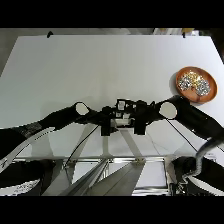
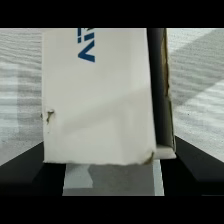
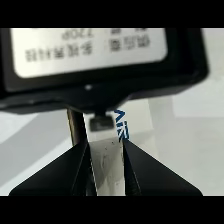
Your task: Fold the box and place the chain.
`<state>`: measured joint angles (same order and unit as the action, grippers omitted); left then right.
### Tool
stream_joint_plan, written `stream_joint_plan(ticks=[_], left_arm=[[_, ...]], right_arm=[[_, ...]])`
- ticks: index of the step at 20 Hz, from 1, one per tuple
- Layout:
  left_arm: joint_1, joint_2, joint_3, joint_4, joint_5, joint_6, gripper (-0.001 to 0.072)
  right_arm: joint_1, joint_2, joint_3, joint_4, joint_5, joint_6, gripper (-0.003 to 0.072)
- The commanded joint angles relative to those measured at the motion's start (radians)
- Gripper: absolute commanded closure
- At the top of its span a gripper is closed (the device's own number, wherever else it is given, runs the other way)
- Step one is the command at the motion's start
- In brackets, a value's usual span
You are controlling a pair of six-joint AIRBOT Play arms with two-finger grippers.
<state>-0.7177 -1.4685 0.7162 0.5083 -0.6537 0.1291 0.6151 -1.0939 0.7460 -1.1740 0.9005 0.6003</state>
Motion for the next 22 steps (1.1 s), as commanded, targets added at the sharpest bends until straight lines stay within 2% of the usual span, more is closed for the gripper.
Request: stream_joint_plan(ticks=[1, 2, 3, 4, 11, 12, 14, 15, 18, 22], left_arm=[[-0.001, 0.001, 0.0, 0.001, -0.001, 0.001, 0.0502], [-0.001, 0.001, 0.0, 0.001, -0.001, 0.001, 0.0502], [-0.001, 0.001, 0.0, 0.001, -0.001, 0.001, 0.0502], [-0.001, 0.001, 0.0, 0.001, -0.001, 0.001, 0.0502], [-0.001, 0.001, 0.0, 0.001, -0.001, 0.001, 0.0502], [-0.001, 0.001, 0.0, 0.001, -0.001, 0.001, 0.0502], [-0.001, 0.001, 0.0, 0.001, -0.001, 0.001, 0.0502], [-0.001, 0.001, 0.0, 0.001, -0.001, 0.001, 0.0502], [-0.001, 0.001, 0.0, 0.001, -0.001, 0.001, 0.0502], [-0.001, 0.001, 0.0, 0.001, -0.001, 0.001, 0.0502]], right_arm=[[0.001, -0.007, 0.0, 0.025, 0.062, 0.0, 0.0486], [0.001, -0.007, 0.0, 0.032, 0.083, 0.0, 0.0462], [0.001, -0.007, 0.0, 0.042, 0.098, 0.0, 0.0371], [0.001, -0.004, 0.0, 0.055, 0.111, 0.0, 0.0318], [0.0, 0.072, 0.0, 0.091, 0.093, 0.002, 0.0325], [0.0, 0.069, 0.0, 0.103, 0.092, 0.002, 0.0376], [0.0, 0.061, 0.0, 0.109, 0.08, 0.002, 0.0609], [-0.013, 0.051, 0.0, 0.117, 0.078, 0.002, 0.0675], [-0.082, 0.004, 0.0, 0.162, 0.103, 0.063, 0.0674], [-0.081, -0.016, -0.001, 0.158, 0.185, 0.049, 0.0674]])
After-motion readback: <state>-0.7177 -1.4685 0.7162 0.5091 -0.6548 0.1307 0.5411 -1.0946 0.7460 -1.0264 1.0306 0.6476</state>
